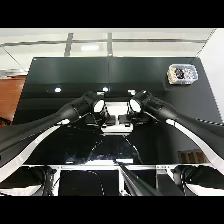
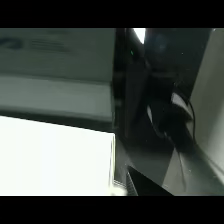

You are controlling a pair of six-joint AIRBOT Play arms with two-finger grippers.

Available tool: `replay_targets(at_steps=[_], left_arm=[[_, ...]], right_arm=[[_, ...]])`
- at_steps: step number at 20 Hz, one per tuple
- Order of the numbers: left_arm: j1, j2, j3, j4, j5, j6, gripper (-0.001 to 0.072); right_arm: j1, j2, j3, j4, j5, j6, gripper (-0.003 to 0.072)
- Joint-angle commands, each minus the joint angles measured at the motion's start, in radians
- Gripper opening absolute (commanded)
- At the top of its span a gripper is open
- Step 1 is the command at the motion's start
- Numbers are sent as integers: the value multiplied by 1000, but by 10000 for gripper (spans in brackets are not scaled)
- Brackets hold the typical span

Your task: Fold the box and place the chain.

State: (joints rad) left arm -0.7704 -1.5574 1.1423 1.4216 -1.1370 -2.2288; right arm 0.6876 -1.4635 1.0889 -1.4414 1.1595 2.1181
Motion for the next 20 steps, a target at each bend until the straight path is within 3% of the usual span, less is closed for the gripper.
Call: replay_targets(at_steps=[1, 3, 5, 8, 10, 11, 12, 13, 17, 20], left_arm=[[0, 0, 1, 2, 2, -3, 29], [0, 0, 1, 2, 1, -3, 29], [0, 0, 1, 2, 1, -3, 29], [0, 0, 1, 2, 1, -3, 29], [0, 0, 1, 2, 1, -3, 29], [0, 0, 1, 2, 1, -3, 29], [0, 0, 1, 2, 0, -3, 29], [0, 0, 1, 2, 0, -3, 29], [0, 0, 1, 2, 0, -3, 29], [0, 0, 1, 2, 0, -3, 29]], right_arm=[[-5, 102, 9, -10, 51, -97, 332], [-22, 216, 10, -26, 79, -134, 333], [-53, 332, 10, -138, 92, -137, 333], [-132, 418, 9, -497, 71, -137, 332], [-225, 415, -26, -657, -51, -137, 332], [-291, 414, -59, -660, -169, -136, 333], [-369, 408, -102, -632, -305, -129, 416], [-444, 389, -132, -583, -403, -98, 720], [-688, 196, -84, -263, -597, -92, 720], [-782, -31, 186, -135, -487, -98, 720]])
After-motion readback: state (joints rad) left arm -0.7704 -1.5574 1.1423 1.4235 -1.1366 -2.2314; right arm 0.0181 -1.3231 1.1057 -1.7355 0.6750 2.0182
